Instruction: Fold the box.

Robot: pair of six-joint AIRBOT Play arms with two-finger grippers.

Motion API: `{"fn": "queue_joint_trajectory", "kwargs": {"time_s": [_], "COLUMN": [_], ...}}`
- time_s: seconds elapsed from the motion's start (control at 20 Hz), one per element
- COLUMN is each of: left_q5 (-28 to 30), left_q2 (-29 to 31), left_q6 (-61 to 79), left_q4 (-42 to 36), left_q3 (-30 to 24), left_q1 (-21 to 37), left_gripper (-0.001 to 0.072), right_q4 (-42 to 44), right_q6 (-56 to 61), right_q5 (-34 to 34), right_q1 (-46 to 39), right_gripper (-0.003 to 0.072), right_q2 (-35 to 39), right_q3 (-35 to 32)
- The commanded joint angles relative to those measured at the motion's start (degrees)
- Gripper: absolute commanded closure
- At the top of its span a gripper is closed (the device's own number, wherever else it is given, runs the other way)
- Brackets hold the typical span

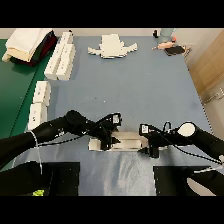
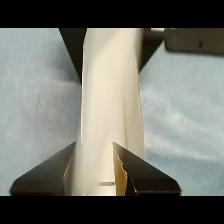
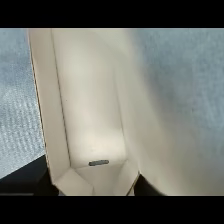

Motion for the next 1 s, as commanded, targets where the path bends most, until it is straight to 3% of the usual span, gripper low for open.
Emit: {"fn": "queue_joint_trajectory", "kwargs": {"time_s": [0.0, 0.1, 0.2, 0.4, 0.55, 0.6, 0.75, 0.95], "left_q5": [0.28, 0.2, 0.26, -4.44, -11.5, -13.44, -15.15, -8.55], "left_q2": [0.04, 0.59, 3.17, 13.99, 22.58, 24.55, 25.24, 17.7], "left_q6": [-0.02, -0.85, -8.24, -38.32, -59.01, -64.65, -70.2, -70.31], "left_q4": [-0.22, 1.36, 8.07, 33.86, 46.6, 47.3, 38.03, 17.31], "left_q3": [0.07, 0.07, 0.07, 0.09, 0.09, 0.09, 0.15, 1.84], "left_q1": [0.09, 0.11, 0.11, 0.11, 0.11, 0.11, -0.35, -1.33], "left_gripper": [0.0355, 0.0354, 0.0354, 0.0355, 0.039, 0.0702, 0.0693, 0.0694], "right_q4": [0.15, 0.13, 0.13, 0.13, 0.13, 0.13, 0.13, 0.13], "right_q6": [0.02, 0.02, 0.02, 0.02, 0.02, 0.02, 0.02, 0.02], "right_q5": [0.02, 0.0, 0.0, 0.0, 0.0, 0.0, 0.02, 0.0], "right_q1": [-0.02, -0.02, -0.02, -0.02, -0.02, -0.02, -0.02, -0.02], "right_gripper": [0.0165, 0.0165, 0.0165, 0.0165, 0.0165, 0.0165, 0.0165, 0.0165], "right_q2": [0.04, 0.04, 0.04, 0.04, 0.04, 0.04, 0.04, 0.04], "right_q3": [0.04, 0.04, 0.04, 0.04, 0.04, 0.04, 0.04, 0.04]}}
